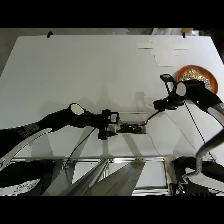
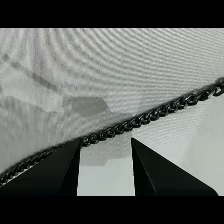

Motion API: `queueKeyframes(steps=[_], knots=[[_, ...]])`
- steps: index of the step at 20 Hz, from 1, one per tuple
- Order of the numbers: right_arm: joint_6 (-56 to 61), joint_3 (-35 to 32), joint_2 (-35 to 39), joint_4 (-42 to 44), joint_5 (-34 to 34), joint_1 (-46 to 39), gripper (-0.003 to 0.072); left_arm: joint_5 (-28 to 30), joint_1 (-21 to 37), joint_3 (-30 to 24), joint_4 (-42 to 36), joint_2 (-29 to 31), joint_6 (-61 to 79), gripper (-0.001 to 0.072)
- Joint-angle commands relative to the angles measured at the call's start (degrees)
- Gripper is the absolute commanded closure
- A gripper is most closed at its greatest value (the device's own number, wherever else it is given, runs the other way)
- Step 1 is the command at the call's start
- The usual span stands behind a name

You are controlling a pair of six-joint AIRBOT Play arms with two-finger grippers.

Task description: Fold the box and place the chain.

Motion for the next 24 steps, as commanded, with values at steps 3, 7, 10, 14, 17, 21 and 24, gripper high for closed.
queueKeyframes(steps=[3, 7, 10, 14, 17, 21, 24], knots=[[0.5, 0.0, -2.3, -0.1, 0.2, 0.0, 0.0394, 0.0, 0.0, 0.0, 0.0, 0.0, 0.0, 0.0502], [0.0, 0.0, -2.6, -0.1, 0.4, 0.0, 0.0597, 0.0, 0.0, 0.0, 0.0, 0.0, 0.0, 0.0502], [-2.0, 0.0, -0.6, -0.4, 1.4, 0.3, 0.0667, 0.0, 0.0, 0.0, 0.0, 0.0, 0.0, 0.0502], [-2.9, 0.0, 7.9, -0.5, 2.6, 2.6, 0.0667, 0.0, 0.0, 0.0, 0.0, 0.0, 0.0, 0.0502], [-3.2, 0.0, 16.5, 0.2, 7.3, 6.3, 0.0667, 0.0, 0.0, 0.0, 0.0, 0.0, 0.0, 0.0502], [-2.8, 0.0, 29.7, 3.2, 10.7, 14.1, 0.0667, 0.0, 0.0, 0.0, 0.0, 0.0, 0.0, 0.0502], [-2.4, 0.0, 37.1, 8.9, 10.7, 18.4, 0.0666, 0.0, 0.0, 0.0, 0.0, 0.0, 0.0, 0.0502]])
